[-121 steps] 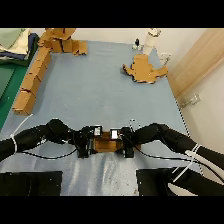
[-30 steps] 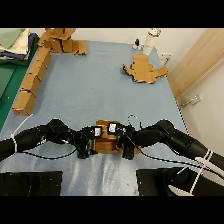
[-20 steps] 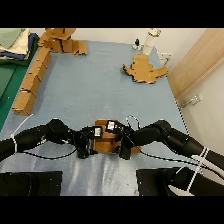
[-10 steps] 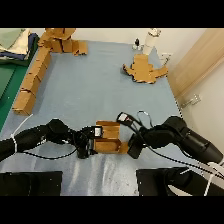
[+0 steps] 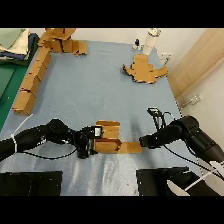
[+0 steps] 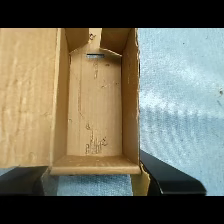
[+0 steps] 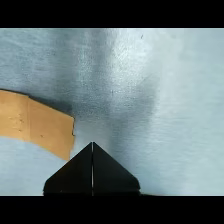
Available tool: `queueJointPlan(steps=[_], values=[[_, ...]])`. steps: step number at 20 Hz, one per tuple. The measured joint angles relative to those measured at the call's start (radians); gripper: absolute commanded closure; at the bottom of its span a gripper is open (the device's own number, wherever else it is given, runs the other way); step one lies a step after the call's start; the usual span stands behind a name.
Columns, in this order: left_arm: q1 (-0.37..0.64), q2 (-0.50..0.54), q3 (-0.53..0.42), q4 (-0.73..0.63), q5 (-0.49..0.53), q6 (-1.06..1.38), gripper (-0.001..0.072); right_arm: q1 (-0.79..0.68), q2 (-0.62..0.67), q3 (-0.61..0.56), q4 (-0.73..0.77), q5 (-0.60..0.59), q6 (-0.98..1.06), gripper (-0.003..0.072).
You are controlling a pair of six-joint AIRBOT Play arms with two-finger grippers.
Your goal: Fold the box.
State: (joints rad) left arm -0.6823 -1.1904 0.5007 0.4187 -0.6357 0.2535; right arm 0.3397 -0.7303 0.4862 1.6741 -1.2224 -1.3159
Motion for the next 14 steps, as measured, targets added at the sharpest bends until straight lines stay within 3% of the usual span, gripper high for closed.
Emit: queueJointPlan(steps=[6, 14], values=[[0.000, 0.000, 0.000, 0.000, 0.000, 0.000, 0.0180, -0.023, -0.039, -0.049, 0.138, 0.113, -0.012, 0.0685], [0.000, 0.000, 0.000, 0.000, 0.000, 0.000, 0.0180, 0.013, -0.016, -0.056, 0.313, 0.156, -0.092, 0.0685]])
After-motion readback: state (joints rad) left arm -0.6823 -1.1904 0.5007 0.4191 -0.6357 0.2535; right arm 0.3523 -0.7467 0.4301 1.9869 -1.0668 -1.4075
